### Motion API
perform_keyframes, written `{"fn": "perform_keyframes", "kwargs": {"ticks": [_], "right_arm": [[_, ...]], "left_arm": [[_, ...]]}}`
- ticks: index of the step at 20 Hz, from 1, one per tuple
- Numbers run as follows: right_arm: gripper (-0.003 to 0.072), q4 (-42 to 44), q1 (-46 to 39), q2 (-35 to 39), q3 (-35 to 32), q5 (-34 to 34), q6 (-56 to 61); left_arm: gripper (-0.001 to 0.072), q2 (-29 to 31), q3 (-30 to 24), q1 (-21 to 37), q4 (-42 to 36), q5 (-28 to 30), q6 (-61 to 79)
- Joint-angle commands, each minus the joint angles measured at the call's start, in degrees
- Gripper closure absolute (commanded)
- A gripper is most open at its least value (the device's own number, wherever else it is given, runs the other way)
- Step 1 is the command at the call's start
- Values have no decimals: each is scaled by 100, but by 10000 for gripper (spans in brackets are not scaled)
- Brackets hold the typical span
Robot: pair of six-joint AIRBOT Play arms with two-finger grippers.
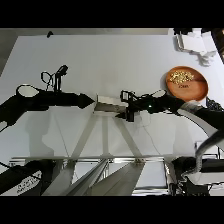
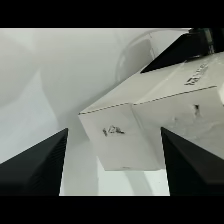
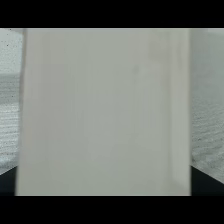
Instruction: Fold the box and place the chain.
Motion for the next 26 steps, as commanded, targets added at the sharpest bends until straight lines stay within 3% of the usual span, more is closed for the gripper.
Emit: {"fn": "perform_keyframes", "kwargs": {"ticks": [1, 9, 22, 26], "right_arm": [[164, 0, -2, 0, 4, 2, 0], [164, 0, -2, 0, 4, 2, 0], [164, 0, -2, 0, 4, 4, 0], [164, 0, -2, 0, 4, 2, 0]], "left_arm": [[50, 76, 0, 2, -90, -66, 90], [51, -553, 0, -297, -85, 177, 94], [61, -595, -2, -299, -61, 468, 66], [66, -743, 0, -570, 586, 699, -614]]}}
